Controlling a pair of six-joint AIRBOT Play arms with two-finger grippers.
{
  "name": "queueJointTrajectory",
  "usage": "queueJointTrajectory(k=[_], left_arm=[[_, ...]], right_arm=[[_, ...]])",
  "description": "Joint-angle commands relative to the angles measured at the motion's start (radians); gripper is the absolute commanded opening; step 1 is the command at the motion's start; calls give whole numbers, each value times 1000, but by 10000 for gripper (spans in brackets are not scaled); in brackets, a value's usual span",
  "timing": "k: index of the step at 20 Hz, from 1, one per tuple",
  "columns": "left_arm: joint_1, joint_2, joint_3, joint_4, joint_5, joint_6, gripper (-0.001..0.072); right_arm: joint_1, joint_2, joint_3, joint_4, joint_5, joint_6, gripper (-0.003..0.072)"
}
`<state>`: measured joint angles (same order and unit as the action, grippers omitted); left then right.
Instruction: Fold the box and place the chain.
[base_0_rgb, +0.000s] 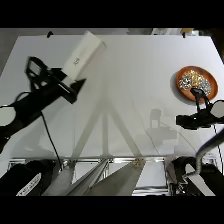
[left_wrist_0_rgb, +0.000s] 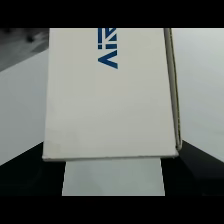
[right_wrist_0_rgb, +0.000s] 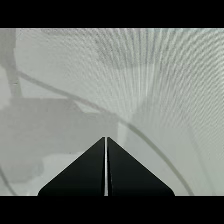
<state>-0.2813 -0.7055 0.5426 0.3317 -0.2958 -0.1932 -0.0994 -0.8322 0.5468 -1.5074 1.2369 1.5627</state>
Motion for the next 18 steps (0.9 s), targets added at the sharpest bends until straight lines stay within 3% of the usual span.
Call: queueJointTrajectory(k=[1, 4, 6, 8, 12, 15, 18], left_arm=[[233, 40, 0, 336, -145, -375, 174], [452, 24, 0, 694, -381, -645, 174], [572, -11, -1, 799, -493, -732, 173], [618, -49, -16, 790, -507, -744, 173], [610, -133, -59, 760, -486, -761, 174], [610, -205, -68, 755, -494, -855, 291], [610, -266, -69, 762, -531, -908, 291]], right_arm=[[0, 1, 0, 15, 0, 0, 23], [0, 1, 0, 24, 0, 0, 23], [0, 1, 0, 24, -1, 0, 23], [0, 1, 0, 25, -3, 0, 23], [0, 1, 0, 27, 2, 0, 23], [0, 1, 0, 27, 4, 0, 23], [0, 1, 0, 27, 5, 0, 23]])
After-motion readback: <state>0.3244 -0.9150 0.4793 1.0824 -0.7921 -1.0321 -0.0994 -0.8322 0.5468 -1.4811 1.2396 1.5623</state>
